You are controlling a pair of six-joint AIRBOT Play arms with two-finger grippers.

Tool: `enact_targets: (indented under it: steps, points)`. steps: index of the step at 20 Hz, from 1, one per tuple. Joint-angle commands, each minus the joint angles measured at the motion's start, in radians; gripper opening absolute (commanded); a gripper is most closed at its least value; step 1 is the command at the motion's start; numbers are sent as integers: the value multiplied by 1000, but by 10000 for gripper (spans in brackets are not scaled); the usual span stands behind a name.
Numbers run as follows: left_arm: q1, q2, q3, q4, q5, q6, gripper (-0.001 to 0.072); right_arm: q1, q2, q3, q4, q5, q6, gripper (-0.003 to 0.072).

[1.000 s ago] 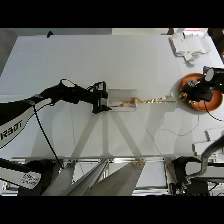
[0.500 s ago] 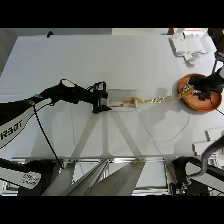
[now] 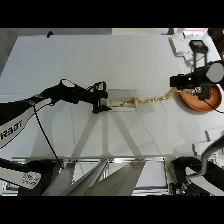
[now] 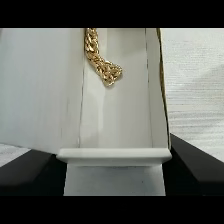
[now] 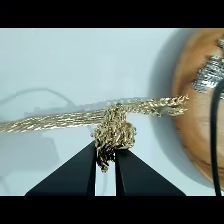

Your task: Fold the box and place the chain.

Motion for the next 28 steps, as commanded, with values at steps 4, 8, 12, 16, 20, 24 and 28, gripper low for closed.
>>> enact_targets:
  steps: [4, 8, 12, 16, 20, 24, 28]
  points:
    - [1, 0, 0, 0, 0, 0, 355, 245, -8, 1, 5, -49, -3, 8]
    - [1, 0, 0, 0, 0, 1, 355, 358, -43, 1, 30, -72, -3, 8]
    - [1, 0, 0, 0, 0, 0, 355, 432, -106, 1, 136, -162, -4, 8]
    - [1, 0, 0, 0, 0, 0, 355, 500, -163, 1, 244, -245, -5, 8]
    - [1, 0, 0, 0, 0, 0, 355, 529, -211, 1, 344, -416, -62, 6]
    - [1, 0, 0, 0, 0, 0, 355, 532, -282, 1, 408, -450, -121, 7]
    - [1, 0, 0, 0, 0, 0, 355, 532, -321, 1, 409, -436, -120, 92]
